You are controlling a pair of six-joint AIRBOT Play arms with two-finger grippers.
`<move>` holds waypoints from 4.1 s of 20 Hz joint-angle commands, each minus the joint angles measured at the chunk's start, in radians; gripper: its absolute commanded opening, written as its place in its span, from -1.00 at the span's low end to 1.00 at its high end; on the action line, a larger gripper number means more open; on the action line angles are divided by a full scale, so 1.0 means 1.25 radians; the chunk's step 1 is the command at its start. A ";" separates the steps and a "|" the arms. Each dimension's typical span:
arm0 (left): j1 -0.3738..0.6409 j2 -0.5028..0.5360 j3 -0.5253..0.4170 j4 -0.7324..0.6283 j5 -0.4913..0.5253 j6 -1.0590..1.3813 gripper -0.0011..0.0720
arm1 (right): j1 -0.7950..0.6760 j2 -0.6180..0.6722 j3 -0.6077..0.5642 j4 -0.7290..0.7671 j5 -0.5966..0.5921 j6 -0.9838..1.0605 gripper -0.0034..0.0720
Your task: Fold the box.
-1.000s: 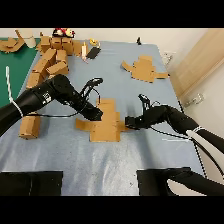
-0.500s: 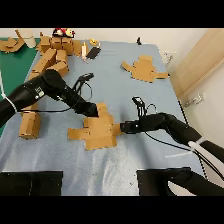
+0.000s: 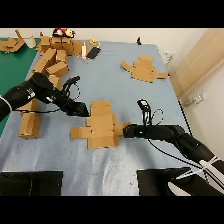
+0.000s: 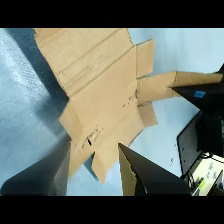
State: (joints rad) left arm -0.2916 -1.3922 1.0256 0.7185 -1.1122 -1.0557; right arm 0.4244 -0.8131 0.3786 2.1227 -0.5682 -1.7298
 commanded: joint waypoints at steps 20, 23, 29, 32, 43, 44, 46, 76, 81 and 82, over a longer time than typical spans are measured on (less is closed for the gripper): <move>0.106 -0.119 -0.021 -0.112 -0.019 0.150 0.26 | 0.065 0.013 -0.010 -0.005 0.009 -0.013 -0.91; 0.087 -0.146 -0.021 -0.164 -0.018 0.191 0.26 | 0.065 0.013 -0.010 -0.005 0.009 -0.013 -0.91; 0.081 -0.180 -0.020 -0.248 -0.014 0.253 0.26 | 0.065 0.013 -0.010 -0.005 0.009 -0.014 -0.91; 0.078 -0.185 -0.020 -0.251 -0.013 0.271 0.26 | 0.065 0.013 -0.010 -0.005 0.009 -0.014 -0.91; 0.077 -0.185 -0.020 -0.252 -0.096 0.383 -0.23 | 0.065 0.013 -0.010 -0.006 0.009 -0.014 -0.91; 0.075 -0.185 -0.020 -0.252 -0.096 0.387 -0.23 | 0.065 0.013 -0.010 -0.007 0.009 -0.014 -0.91; 0.073 -0.185 -0.020 -0.252 -0.093 0.393 -0.23 | 0.065 0.013 -0.010 -0.008 0.009 -0.014 -0.91; -0.009 -0.152 -0.016 -0.353 -0.114 0.618 -0.94 | -0.041 0.024 0.096 -0.209 -0.074 0.177 0.22; -0.101 -0.108 -0.022 -0.393 0.000 0.736 -0.94 | -0.108 0.079 0.155 -0.213 -0.117 0.214 0.09; -0.107 -0.092 -0.037 -0.408 0.026 0.774 -0.94 | -0.110 0.086 0.155 -0.215 -0.125 0.219 -0.24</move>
State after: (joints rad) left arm -0.3813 -1.5448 0.9966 0.2493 -1.1683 -0.2016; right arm 0.3195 -0.7368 0.5461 1.8755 -0.6899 -1.5032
